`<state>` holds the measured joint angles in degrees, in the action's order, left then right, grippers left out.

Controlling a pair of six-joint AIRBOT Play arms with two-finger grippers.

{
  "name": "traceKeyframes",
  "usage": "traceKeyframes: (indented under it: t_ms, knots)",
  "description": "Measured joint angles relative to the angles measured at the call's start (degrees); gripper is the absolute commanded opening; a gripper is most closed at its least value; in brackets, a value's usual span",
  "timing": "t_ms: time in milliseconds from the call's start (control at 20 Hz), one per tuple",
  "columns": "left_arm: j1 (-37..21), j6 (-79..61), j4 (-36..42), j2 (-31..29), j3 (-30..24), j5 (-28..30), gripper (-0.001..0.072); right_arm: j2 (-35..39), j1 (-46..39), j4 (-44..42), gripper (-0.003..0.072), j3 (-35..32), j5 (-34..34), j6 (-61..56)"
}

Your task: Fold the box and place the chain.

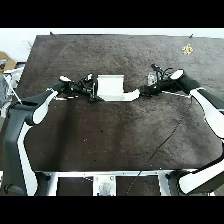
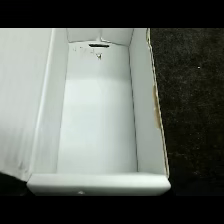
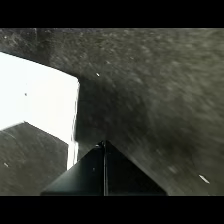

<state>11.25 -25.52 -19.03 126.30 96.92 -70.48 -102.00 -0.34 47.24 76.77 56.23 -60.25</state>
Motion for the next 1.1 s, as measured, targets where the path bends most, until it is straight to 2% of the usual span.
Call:
traceKeyframes:
  t_ms: [100, 150, 200, 250, 600, 650, 700, 850, 1000, 1100]
  knots:
    - [0.0, 0.0, 0.0, 0.0, 0.0, 0.0, 0.0274, -2.1, 0.0, -5.9, 0.0003, -0.1, 0.2, 2.7]
    - [0.0, 0.0, 0.0, 0.0, 0.0, 0.0, 0.0274, -3.0, 0.0, -8.8, 0.0057, -0.2, 0.8, 4.1]
    - [0.0, 0.0, 0.0, 0.0, 0.0, 0.0, 0.0275, -3.6, 0.0, -11.3, 0.0250, -0.2, 1.5, 5.3]
    - [0.0, 0.0, 0.0, 0.0, 0.0, 0.0, 0.0275, -4.1, 0.0, -13.6, 0.0411, -0.2, 2.1, 6.4]
    - [0.0, 0.0, 0.0, 0.0, 0.0, 0.0, 0.0274, -4.8, -1.9, -26.9, 0.0399, -0.2, 7.7, 12.9]
    - [0.0, 0.0, 0.0, 0.0, 0.0, 0.0, 0.0274, -4.8, -1.6, -27.9, 0.0426, -0.2, 8.1, 13.2]
    - [0.0, 0.0, 0.0, 0.0, 0.0, 0.0, 0.0274, -4.9, -1.2, -28.6, 0.0527, -0.1, 8.4, 13.3]
    - [0.0, 0.0, 0.0, 0.0, 0.0, 0.0, 0.0274, -5.1, 0.4, -28.6, 0.0509, 1.1, 9.0, 12.7]
    - [0.0, 0.0, 0.0, 0.0, 0.0, 0.0, 0.0275, -5.4, 2.2, -24.1, 0.0506, 4.2, 9.4, 9.1]
    - [0.0, 0.0, 0.0, 0.0, 0.0, 0.0, 0.0274, -5.5, 3.7, -20.4, 0.0427, 6.7, 9.5, 6.4]
